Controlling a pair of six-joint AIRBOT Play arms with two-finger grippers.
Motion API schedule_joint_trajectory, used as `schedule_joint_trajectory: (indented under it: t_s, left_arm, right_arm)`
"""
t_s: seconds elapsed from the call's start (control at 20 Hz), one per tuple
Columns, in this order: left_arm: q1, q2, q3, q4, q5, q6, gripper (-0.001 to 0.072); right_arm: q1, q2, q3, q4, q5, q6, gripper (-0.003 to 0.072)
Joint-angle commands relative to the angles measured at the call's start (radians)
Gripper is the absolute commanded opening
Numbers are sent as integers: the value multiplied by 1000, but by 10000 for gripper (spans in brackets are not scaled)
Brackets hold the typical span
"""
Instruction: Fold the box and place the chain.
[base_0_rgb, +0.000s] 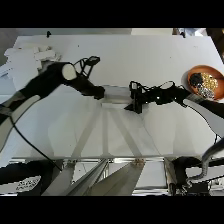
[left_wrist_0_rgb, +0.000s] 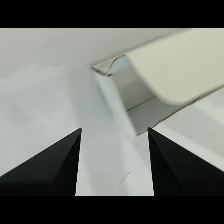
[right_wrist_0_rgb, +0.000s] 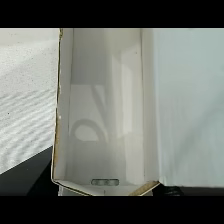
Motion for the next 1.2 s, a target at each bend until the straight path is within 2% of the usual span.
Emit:
schedule_joint_trajectory:
  t_s: [0.0, 0.15, 0.3, 0.4, 0.45, 0.5, 0.65, 0.8, 0.95, 1.15]
  left_arm:
    - [126, 68, -57, -100, -14, 424, 464]
    - [238, 68, -142, -296, 23, 795, 454]
    - [323, 19, -212, -539, -45, 1343, 473]
    - [351, -54, -218, -665, -142, 1678, 576]
    - [355, -95, -218, -713, -158, 1775, 606]
    - [356, -133, -218, -753, -158, 1810, 654]
    - [342, -241, -217, -834, -151, 1829, 700]
    - [304, -276, -205, -803, -112, 1897, 701]
    - [280, -291, -149, -800, -95, 1912, 701]
    - [267, -351, -35, -724, -183, 1894, 701]
  right_arm:
    - [0, 0, 0, 1, 0, 0, 467]
    - [0, 0, 0, 1, 0, 0, 467]
    - [0, 0, 0, 1, 0, 0, 467]
    - [0, 0, 0, 0, 0, 0, 467]
    - [0, 0, 0, 0, 0, 0, 467]
    - [0, 0, 0, 0, 0, 0, 467]
    - [0, 0, 0, 1, 0, 0, 467]
    - [0, 0, 0, 0, 0, 0, 467]
    - [0, 0, 0, 1, 0, 0, 467]
    - [0, 0, 0, 1, 0, 0, 467]
